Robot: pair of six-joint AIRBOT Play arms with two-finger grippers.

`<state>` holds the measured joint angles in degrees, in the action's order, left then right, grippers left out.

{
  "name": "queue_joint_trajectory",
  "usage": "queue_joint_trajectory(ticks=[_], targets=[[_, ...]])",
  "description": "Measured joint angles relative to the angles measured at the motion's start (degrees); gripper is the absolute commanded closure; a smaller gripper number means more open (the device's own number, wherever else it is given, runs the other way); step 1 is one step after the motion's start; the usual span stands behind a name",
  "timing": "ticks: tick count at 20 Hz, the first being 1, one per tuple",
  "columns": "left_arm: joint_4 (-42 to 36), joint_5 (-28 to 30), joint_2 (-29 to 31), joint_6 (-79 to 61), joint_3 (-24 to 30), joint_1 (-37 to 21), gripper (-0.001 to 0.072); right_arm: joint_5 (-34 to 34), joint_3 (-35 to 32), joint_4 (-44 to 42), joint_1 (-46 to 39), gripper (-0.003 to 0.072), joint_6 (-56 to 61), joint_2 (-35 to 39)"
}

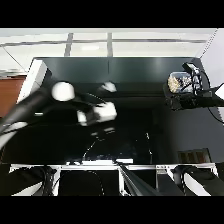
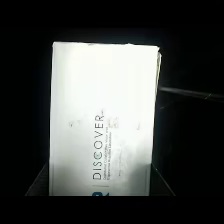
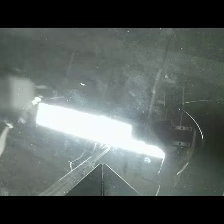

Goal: Fold the box and place the chain.

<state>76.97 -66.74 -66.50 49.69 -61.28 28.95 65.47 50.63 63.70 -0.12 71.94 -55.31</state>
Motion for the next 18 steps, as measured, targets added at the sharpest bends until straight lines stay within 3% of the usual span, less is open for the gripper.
queue_joint_trajectory(ticks=[5,8,11,14,18], targets=[[7.0,-4.7,12.4,5.5,11.8,-30.0,0.0378,-0.5,0.0,0.0,0.0,0.0671,-0.1,0.0],[8.1,-7.5,14.5,6.9,17.0,-47.1,0.0378,-1.5,0.0,0.0,0.0,0.0671,-0.1,0.0],[7.8,-5.8,15.2,7.3,19.2,-60.3,0.0377,-2.2,0.0,0.0,0.0,0.0671,-0.1,0.0],[6.3,-1.5,14.7,5.9,20.0,-68.3,0.0377,-2.4,0.0,-0.1,0.0,0.0671,-0.1,-0.1],[2.4,4.8,9.6,0.3,20.0,-70.9,0.0377,-2.7,0.0,-0.4,0.0,0.0671,0.1,-0.1]])
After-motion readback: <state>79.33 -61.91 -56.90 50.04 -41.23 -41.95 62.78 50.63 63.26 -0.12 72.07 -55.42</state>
